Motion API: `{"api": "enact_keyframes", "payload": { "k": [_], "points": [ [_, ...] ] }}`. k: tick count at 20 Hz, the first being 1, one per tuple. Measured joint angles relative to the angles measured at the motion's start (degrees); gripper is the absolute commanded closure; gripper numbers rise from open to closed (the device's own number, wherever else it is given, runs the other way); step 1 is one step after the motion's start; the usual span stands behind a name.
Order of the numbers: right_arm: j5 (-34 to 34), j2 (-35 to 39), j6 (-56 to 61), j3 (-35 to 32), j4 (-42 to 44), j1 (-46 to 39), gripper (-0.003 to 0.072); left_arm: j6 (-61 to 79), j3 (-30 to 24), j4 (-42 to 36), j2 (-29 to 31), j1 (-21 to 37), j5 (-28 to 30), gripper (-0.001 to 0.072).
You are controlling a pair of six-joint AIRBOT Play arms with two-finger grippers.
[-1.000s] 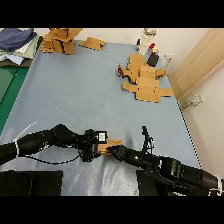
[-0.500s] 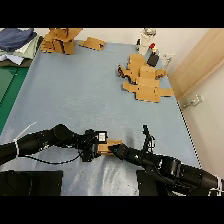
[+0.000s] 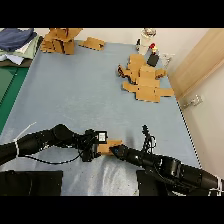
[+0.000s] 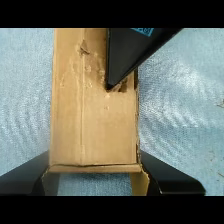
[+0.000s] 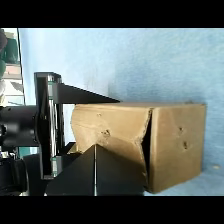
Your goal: Fold the box.
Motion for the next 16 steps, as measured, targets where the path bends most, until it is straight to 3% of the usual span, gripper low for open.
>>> {"api": "enact_keyframes", "payload": {
  "k": [6,10,12,16],
  "points": [
    [-1.0,0.2,0.0,0.1,-1.7,0.0,0.0684,0.0,0.0,0.0,0.0,0.0,0.0,0.0242],
    [-3.0,4.3,0.0,2.0,-4.8,0.0,0.0684,0.0,0.0,0.0,0.0,0.0,0.0,0.0242],
    [-10.8,7.9,0.0,4.2,-7.8,0.0,0.0684,0.0,0.0,0.0,0.0,0.0,0.0,0.0242],
    [-40.9,13.6,-3.2,9.7,-11.7,-0.4,0.0684,0.0,0.0,0.0,0.0,0.0,0.0,0.0242]
  ]
}}
